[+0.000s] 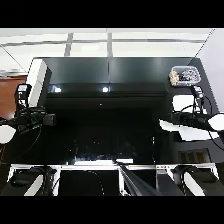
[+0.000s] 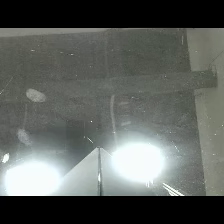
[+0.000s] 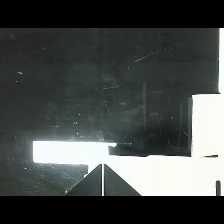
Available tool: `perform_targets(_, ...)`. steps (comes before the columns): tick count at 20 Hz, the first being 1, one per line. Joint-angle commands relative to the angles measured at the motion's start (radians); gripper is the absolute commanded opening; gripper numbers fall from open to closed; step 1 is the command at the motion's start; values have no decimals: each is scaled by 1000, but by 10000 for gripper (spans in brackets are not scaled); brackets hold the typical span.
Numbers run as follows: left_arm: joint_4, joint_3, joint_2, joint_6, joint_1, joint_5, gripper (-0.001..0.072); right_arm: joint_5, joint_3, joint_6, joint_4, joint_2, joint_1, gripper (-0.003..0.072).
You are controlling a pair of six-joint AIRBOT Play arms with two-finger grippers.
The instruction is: Fold the box and place the chain.
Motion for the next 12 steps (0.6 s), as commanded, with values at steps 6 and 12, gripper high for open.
perform_targets(6,0,0,1,0,1,0,27,0,0,0,0,0,0,18)
perform_targets(12,0,0,1,0,1,0,27,-99,0,2,42,0,1,18)
